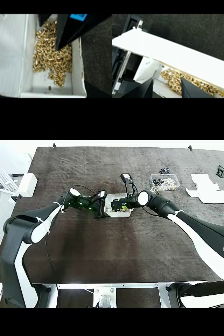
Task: Fold the box and place the chain.
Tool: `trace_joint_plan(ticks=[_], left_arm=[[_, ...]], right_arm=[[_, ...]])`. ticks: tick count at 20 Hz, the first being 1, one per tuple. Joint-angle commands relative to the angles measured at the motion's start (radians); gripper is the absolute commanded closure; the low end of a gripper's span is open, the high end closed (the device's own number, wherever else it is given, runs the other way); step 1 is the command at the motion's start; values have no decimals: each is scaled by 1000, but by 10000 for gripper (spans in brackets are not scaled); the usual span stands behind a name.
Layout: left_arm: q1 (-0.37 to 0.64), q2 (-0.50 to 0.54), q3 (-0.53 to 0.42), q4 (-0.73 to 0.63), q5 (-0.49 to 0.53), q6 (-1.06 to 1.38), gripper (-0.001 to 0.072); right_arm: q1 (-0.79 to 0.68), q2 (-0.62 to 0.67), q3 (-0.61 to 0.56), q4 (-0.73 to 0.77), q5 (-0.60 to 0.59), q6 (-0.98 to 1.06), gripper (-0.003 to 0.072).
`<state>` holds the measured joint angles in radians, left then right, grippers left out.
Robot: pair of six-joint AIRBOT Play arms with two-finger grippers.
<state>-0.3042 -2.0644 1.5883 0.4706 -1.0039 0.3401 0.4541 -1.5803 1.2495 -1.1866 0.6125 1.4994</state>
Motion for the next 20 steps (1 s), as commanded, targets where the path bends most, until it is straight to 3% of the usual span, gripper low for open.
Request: trace_joint_plan(ticks=[1, 2, 5, 10, 14, 16, 20], left_arm=[[0, 0, 0, 0, 0, 0, 353], [0, 0, 0, 0, 0, 0, 353], [0, 0, 0, 0, 0, 0, 353], [0, 0, 0, 0, 0, 0, 352], [0, 0, 0, 0, 0, 0, 353], [0, 0, 0, 0, 0, 0, 353], [0, 0, 0, 0, 1, 0, 353]], right_arm=[[-32, 55, 1, -48, 20, -18, 272], [-56, 80, 1, -76, 35, -18, 271], [-161, 107, -4, -103, 53, -16, 158], [-381, 43, -31, -112, -47, -15, 157], [-520, -64, 27, 93, -92, -188, 153], [-557, -140, 99, 219, -64, -317, 153], [-575, -296, 273, 327, 55, -430, 153]])
